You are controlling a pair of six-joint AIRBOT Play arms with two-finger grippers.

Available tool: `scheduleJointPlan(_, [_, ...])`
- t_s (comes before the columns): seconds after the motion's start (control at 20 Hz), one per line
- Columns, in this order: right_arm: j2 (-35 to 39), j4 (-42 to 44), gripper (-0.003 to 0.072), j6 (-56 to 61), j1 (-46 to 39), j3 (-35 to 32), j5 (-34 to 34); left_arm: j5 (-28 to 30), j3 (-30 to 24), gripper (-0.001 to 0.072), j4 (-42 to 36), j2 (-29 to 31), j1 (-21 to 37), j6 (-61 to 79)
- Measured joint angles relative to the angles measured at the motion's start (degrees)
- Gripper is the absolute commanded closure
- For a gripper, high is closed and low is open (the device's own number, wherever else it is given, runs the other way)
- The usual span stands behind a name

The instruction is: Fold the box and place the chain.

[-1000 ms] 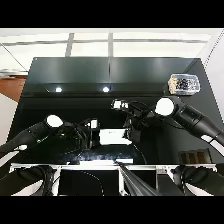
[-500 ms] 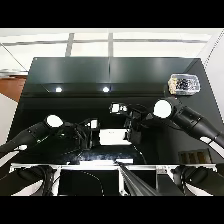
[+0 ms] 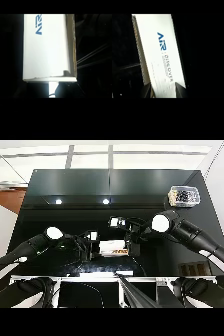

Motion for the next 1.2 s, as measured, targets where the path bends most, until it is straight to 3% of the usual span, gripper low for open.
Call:
scheduleJointPlan(0.65, [0.0,0.9,0.0352,0.4,1.3,-0.1,0.0,-0.1,0.0,0.023,0.0,0.0,0.0,0.1])
scheduleJointPlan(0.7, [0.0,0.9,0.0362,0.4,1.4,-0.2,0.0,-0.1,0.0,0.023,0.0,0.0,0.0,0.1])
scheduleJointPlan(0.75, [0.0,0.8,0.0439,0.4,1.5,-0.2,0.0,-0.1,0.0,0.0231,0.0,0.0,0.0,0.1])
scheduleJointPlan(1.2, [0.0,0.7,0.0439,0.7,1.7,-0.2,0.2,-0.1,0.0,0.023,0.0,0.0,0.0,0.1])
